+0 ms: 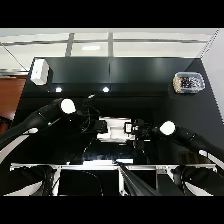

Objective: Fold the box and place the chain.

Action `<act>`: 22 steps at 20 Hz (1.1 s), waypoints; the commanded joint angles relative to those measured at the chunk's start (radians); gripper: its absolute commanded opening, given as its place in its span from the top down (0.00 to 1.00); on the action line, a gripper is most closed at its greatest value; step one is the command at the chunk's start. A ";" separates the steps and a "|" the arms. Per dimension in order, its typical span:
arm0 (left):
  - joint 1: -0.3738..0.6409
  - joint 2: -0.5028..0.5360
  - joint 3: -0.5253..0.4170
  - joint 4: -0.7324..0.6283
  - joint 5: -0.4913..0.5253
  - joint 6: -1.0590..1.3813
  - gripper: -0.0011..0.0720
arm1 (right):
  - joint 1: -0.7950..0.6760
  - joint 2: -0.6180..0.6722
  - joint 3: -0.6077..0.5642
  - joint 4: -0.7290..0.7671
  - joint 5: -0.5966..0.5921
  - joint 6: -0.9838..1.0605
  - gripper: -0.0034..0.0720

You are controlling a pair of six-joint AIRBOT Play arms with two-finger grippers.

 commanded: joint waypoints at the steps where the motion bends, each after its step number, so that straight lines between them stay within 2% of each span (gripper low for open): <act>1: -0.038 0.001 0.002 0.082 0.003 -0.080 0.23 | 0.000 0.000 0.000 0.000 0.000 0.000 0.39; 7: -0.108 0.001 0.002 0.235 0.075 -0.234 0.23 | 0.000 0.000 0.000 0.000 0.000 0.000 0.39; 13: -0.169 -0.001 0.006 0.348 0.072 -0.387 0.23 | 0.000 0.000 0.000 0.000 0.000 0.000 0.39; 19: -0.245 -0.078 0.121 0.519 0.003 -0.480 0.24 | 0.000 0.000 0.000 0.000 0.000 0.000 0.39; 21: -0.259 -0.094 0.129 0.537 -0.013 -0.538 0.47 | 0.000 0.000 0.000 0.000 0.000 0.000 0.39; 22: -0.261 -0.098 0.129 0.534 -0.016 -0.549 0.50 | 0.000 0.000 0.000 0.000 0.000 0.000 0.39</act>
